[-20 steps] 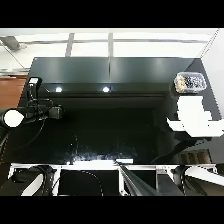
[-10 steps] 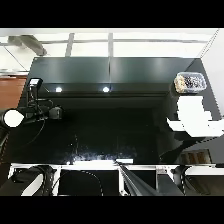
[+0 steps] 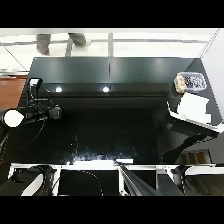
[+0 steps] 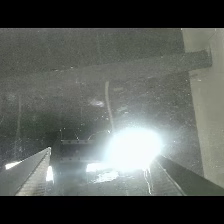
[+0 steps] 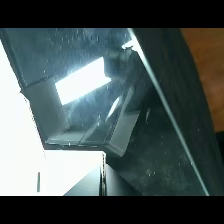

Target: Fold the box and place the chain.

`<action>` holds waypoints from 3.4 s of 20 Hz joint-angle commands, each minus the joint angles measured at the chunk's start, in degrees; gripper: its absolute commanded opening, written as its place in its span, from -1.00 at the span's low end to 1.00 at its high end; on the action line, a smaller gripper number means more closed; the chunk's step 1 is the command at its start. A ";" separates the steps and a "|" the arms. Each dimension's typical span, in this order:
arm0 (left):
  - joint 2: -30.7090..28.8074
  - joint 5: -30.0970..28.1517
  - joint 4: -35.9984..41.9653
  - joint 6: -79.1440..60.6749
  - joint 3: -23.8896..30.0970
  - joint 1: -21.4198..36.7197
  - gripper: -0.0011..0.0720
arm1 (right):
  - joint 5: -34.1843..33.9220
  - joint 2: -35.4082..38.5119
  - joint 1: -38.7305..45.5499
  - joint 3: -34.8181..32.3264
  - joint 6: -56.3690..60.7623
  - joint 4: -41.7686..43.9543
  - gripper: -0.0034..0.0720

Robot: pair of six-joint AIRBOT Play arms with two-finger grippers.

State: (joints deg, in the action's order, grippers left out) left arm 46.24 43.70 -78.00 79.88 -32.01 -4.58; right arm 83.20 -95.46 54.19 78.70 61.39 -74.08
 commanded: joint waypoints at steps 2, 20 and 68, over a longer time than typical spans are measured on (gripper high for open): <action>-0.04 0.00 0.00 -0.02 -0.07 0.04 0.99 | 2.58 1.33 -0.39 -1.29 -1.97 5.01 -0.90; 0.00 -0.48 2.23 0.00 -0.07 0.02 0.99 | -22.05 39.10 -33.00 -42.69 -12.07 45.18 -0.89; 28.15 23.74 42.93 -67.60 -9.75 -12.52 -0.91 | -22.51 46.31 -57.94 -48.54 -30.82 39.10 0.89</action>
State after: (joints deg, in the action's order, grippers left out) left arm 81.17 75.79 -35.53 25.12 -46.35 -14.68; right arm 52.99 -49.17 -4.78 25.36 31.22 -20.36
